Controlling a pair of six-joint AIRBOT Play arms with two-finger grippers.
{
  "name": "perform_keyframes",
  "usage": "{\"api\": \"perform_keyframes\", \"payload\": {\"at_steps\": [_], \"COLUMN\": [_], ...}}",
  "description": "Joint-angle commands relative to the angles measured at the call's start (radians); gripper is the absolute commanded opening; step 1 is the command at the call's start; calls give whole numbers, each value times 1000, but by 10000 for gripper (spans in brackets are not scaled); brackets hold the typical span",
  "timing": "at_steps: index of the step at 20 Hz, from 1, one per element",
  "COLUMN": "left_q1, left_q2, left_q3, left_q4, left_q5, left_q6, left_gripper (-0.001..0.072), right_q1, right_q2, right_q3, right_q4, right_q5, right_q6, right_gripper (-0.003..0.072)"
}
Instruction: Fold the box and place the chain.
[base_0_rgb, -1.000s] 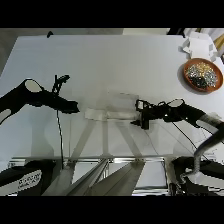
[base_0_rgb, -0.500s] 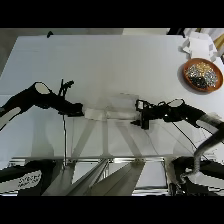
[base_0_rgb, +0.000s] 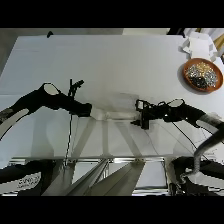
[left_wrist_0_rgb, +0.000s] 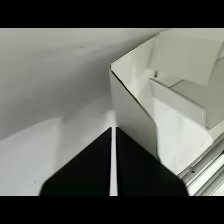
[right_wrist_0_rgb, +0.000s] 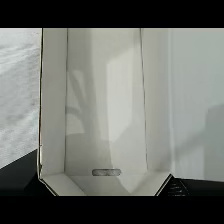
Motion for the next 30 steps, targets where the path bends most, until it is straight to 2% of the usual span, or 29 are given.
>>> {"api": "perform_keyframes", "payload": {"at_steps": [1,2,12,14,15,19,20,21,22,27,30], "left_q1": [-44,-53,-74,-92,-106,-147,-154,-159,-165,-196,-221], "left_q2": [1,2,64,69,68,68,68,68,68,66,62], "left_q3": [18,25,37,37,37,37,37,37,37,38,79], "left_q4": [-68,-74,-77,-85,-92,-92,-92,-91,-80,8,94], "left_q5": [6,7,16,14,15,23,23,24,31,79,103], "left_q6": [46,47,47,46,46,45,38,31,31,-69,-164], "left_gripper": [137,168,180,337,356,357,409,509,532,532,532], "right_q1": [0,0,0,0,0,0,0,0,0,0,0], "right_q2": [1,1,1,1,1,1,1,0,1,1,1], "right_q3": [0,0,0,0,0,0,0,0,0,0,0], "right_q4": [0,0,0,0,0,0,0,0,0,0,0], "right_q5": [0,0,0,0,0,0,0,0,0,0,0], "right_q6": [0,0,0,0,0,0,0,0,0,0,0], "right_gripper": [401,401,401,401,401,401,401,401,401,401,401]}}
